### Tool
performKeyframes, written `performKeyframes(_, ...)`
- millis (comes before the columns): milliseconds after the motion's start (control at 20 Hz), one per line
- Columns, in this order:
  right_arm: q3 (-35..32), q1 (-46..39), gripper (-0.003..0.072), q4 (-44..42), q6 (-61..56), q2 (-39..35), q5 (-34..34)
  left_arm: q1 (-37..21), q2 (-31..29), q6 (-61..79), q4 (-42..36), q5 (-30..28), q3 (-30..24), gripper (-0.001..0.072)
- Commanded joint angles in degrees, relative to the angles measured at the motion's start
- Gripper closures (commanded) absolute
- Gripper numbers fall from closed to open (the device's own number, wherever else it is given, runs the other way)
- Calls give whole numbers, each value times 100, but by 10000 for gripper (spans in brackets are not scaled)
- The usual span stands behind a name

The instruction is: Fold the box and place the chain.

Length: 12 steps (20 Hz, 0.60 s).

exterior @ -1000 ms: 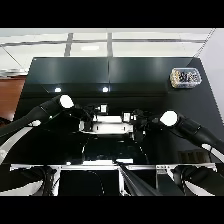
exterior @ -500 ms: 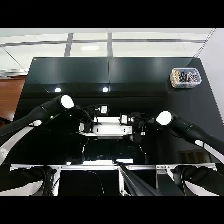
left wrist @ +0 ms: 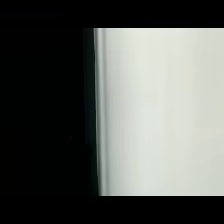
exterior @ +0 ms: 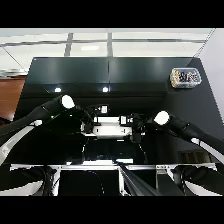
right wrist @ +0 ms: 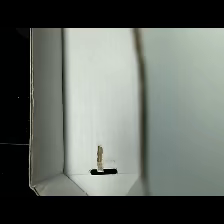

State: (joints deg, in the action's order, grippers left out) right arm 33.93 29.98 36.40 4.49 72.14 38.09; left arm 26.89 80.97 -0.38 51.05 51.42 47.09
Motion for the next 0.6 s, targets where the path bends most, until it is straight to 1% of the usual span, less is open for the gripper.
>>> performKeyframes(0,-2,2,11,-173,74,72,-85,4,13,-2,11,-20,2,682)
performKeyframes(400,-2,-17,11,-227,175,173,-83,4,13,-2,11,-20,2,682)
performKeyframes(550,-2,-125,11,-229,175,173,44,4,13,-2,11,-17,2,682)
